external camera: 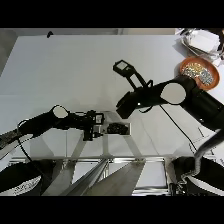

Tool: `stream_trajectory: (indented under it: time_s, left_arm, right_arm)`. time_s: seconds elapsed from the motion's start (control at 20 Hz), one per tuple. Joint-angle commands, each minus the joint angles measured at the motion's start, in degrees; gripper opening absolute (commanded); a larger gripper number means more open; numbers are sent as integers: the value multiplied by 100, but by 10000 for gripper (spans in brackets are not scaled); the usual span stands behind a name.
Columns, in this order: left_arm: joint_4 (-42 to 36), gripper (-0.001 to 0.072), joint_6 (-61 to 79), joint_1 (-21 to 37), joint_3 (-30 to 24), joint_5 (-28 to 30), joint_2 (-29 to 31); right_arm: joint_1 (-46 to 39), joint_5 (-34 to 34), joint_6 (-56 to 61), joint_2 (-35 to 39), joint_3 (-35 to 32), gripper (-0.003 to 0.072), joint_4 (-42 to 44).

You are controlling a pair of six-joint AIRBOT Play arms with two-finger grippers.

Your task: Fold the box and place the chain.

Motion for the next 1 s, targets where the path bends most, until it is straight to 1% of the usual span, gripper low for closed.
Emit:
stream_trajectory:
  time_s: [0.0, 0.05, 0.15, 0.25, 0.3, 0.35, 0.45, 0.75, 0.8, 0.85, 0.95]
  left_arm:
    - [2, 33, 2, 0, -2, 2, 0]
    - [2, 33, 2, 0, -2, 2, 0]
    - [2, 33, 2, 0, -2, 2, 0]
    - [2, 33, 2, 0, -2, 4, 0]
    - [2, 33, 2, 0, -2, 2, 0]
    - [2, 33, 2, 0, -2, 2, 0]
    - [2, 33, 2, 0, -2, 2, 0]
    - [2, 33, 2, 0, -2, 2, 0]
    - [2, 33, 2, 0, -2, 2, 0]
    - [2, 33, 2, 0, -2, 2, 0]
    - [0, 33, 2, 0, -2, 2, 0]
  right_arm:
    - [-304, -72, -745, -308, 192, 115, -164]
    - [-332, 144, -1025, -483, 192, 135, -164]
    - [-297, 636, -1377, -813, 192, 228, -111]
    - [-160, 979, -1624, -988, 188, 231, -109]
    - [-50, 1067, -1755, -979, 186, 247, -122]
    - [63, 1130, -1851, -949, 186, 284, -120]
    - [295, 1272, -2079, -863, 186, 326, -74]
    - [629, 1768, -2277, -839, 181, 348, 11]
    - [678, 1786, -2334, -839, 179, 375, 33]
    - [728, 1749, -2339, -839, 162, 423, 33]
    - [793, 1602, -2339, -841, 72, 422, 17]
